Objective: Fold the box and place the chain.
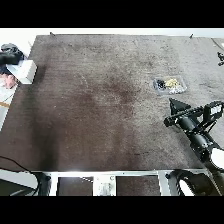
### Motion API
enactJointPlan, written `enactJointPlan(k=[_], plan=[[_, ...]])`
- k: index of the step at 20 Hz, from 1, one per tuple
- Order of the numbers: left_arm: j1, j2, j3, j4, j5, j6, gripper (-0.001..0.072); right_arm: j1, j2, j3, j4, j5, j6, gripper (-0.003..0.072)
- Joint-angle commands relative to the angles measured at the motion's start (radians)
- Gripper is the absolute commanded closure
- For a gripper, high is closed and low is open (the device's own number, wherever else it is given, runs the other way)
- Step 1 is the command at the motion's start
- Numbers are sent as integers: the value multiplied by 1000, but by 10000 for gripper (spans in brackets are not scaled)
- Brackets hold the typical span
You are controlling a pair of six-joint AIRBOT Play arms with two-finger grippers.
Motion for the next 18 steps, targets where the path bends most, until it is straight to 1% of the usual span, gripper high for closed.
enactJointPlan(k=[1, 2, 4, 5, 6, 8, 9, 11, 14, 15, 18], plan=[[5, 175, 1, -3, -140, -72, 679, 1, 1, 0, 0, -1, 0, 705], [4, 225, 1, -8, -180, -81, 700, 1, 1, 0, 0, -1, 0, 705], [-2, 315, -4, -14, -213, -156, 704, 1, 1, 0, 0, -1, 0, 705], [-5, 363, -19, -14, -215, -200, 705, 1, 1, 0, 0, -1, 0, 705], [-16, 415, -53, -12, -179, -208, 705, 1, 1, 0, 0, -1, 0, 705], [-63, 546, -180, -11, -16, -206, 706, 1, 1, 0, 0, -1, 0, 705], [-90, 618, -262, -12, 63, -207, 705, 1, 1, 0, 0, -1, 0, 705], [-146, 754, -421, -11, 172, -204, 706, 1, 1, 0, 0, -1, 0, 705], [-249, 951, -663, -11, 380, -178, 706, 1, 1, 0, 0, -1, 0, 705], [-284, 1020, -739, -8, 424, -145, 705, 1, 1, 0, 0, -1, 0, 705], [-352, 1213, -919, -8, 488, -86, 705, 1, 1, 0, 0, -1, 0, 705]])
